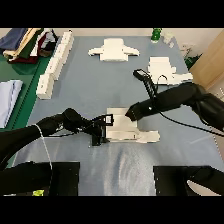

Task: Fold the box.

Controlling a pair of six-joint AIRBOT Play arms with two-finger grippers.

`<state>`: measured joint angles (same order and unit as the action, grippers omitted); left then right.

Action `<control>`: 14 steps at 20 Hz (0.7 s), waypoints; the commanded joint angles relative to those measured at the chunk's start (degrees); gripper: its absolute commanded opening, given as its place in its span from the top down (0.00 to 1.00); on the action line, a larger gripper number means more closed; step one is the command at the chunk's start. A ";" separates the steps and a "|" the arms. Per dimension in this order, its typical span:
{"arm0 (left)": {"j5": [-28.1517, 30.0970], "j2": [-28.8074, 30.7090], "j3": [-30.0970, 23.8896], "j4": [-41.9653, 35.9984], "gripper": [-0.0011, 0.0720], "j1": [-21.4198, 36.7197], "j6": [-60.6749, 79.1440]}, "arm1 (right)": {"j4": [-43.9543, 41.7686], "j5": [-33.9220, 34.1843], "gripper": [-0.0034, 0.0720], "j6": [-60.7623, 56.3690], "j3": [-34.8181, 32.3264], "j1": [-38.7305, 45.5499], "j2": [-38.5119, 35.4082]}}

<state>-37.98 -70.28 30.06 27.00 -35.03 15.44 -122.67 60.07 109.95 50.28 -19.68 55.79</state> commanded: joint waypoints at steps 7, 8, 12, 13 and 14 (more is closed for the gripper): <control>0.04 0.04 0.00 -0.02 0.46 0.00 -0.07 | 20.11 12.02 0.46 18.29 -14.75 -3.30 -11.93; 0.04 0.04 0.00 -0.02 0.46 0.00 -0.04 | 21.57 7.39 0.33 22.51 -16.00 -3.28 -11.67; 0.04 0.04 0.00 -0.02 0.46 0.00 -0.07 | 22.01 -5.35 0.31 30.84 -18.95 -3.30 -8.44; 0.04 0.04 0.00 -0.02 0.46 0.00 -0.07 | 21.29 -6.86 0.30 33.00 -18.97 -3.30 -7.17; 0.04 0.04 0.00 -0.02 0.46 0.00 -0.04 | 20.79 -8.87 0.31 35.36 -18.97 -3.30 -5.77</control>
